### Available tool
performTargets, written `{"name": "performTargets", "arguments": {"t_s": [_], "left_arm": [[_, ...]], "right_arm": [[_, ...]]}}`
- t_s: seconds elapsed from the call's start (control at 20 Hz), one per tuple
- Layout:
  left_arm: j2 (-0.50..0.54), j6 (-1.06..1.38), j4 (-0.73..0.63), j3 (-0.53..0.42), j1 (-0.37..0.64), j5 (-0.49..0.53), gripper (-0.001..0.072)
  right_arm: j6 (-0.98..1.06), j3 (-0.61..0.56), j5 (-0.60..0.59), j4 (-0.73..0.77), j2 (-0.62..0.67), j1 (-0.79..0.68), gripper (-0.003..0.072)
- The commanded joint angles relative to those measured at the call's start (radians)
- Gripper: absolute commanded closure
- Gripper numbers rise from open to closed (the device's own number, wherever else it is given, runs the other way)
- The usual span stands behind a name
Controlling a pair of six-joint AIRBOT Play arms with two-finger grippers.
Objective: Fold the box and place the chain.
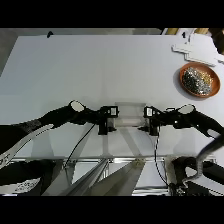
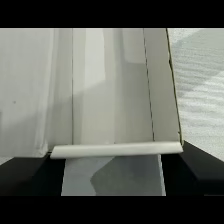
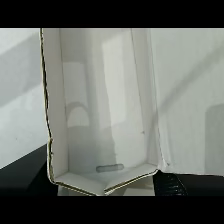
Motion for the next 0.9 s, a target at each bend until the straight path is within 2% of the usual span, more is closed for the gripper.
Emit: {"name": "performTargets", "arguments": {"t_s": [0.0, 0.55, 0.6, 0.65, 0.7, 0.85], "left_arm": [[0.001, 0.0, 0.0, 0.001, -0.001, -0.002, 0.0568], [0.001, 0.0, 0.0, 0.001, 0.0, -0.002, 0.0568], [0.001, 0.0, 0.0, 0.001, -0.001, -0.002, 0.0568], [0.001, 0.0, 0.0, 0.001, 0.0, -0.001, 0.0568], [0.001, 0.0, 0.0, 0.001, 0.0, -0.002, 0.0568], [0.0, 0.0, 0.0, 0.001, -0.001, -0.002, 0.0568]], "right_arm": [[0.0, 0.0, 0.0, 0.0, 0.0, 0.001, 0.0365], [0.035, 0.0, 0.001, -0.006, 0.0, 0.0, 0.0365], [0.063, 0.0, -0.001, -0.005, 0.001, 0.0, 0.0333], [0.068, 0.0, -0.009, -0.005, 0.003, 0.0, 0.0147], [0.069, 0.0, -0.011, -0.004, 0.006, 0.0, 0.0], [0.135, 0.0, -0.007, -0.027, 0.058, 0.0, -0.001]]}}
